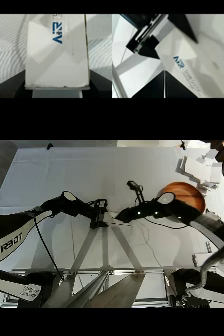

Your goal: Fold the box and place the chain.

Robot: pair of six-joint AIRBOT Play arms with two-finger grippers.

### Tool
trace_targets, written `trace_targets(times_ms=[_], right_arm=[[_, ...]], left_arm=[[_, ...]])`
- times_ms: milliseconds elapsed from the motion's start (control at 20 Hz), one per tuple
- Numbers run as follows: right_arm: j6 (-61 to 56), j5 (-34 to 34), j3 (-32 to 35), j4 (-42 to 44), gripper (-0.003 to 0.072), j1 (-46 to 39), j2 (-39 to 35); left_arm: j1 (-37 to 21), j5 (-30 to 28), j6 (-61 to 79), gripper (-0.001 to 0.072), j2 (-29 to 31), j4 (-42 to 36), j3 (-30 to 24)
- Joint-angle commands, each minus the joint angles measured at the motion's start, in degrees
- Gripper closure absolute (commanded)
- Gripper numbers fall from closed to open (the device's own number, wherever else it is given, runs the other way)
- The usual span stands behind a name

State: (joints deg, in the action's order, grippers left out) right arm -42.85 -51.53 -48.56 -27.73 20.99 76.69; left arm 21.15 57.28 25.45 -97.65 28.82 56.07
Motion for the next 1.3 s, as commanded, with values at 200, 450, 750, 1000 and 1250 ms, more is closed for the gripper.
trace_targets(times_ms=[200,450,750,1000,1250], right_arm=[[-16.5,-2.9,0.0,-27.5,0.0679,-11.2,-14.7],[-31.0,-11.3,0.0,-56.8,0.0679,-17.1,-16.4],[-32.0,-11.9,0.0,-58.6,0.0679,-21.0,-16.4],[-32.0,-11.3,0.0,-58.6,0.0679,-21.0,-16.4],[-32.0,-9.7,0.0,-57.3,0.0679,-21.0,-16.4]], left_arm=[[0.0,0.0,0.0,0.0276,0.0,0.0,0.0],[0.0,0.0,0.0,0.0276,0.0,0.0,0.0],[0.0,0.0,0.0,0.0277,0.0,0.0,0.0],[0.0,0.4,0.0,0.0279,0.0,0.0,0.0],[-0.1,0.7,-0.8,0.0704,0.5,0.0,0.0]])
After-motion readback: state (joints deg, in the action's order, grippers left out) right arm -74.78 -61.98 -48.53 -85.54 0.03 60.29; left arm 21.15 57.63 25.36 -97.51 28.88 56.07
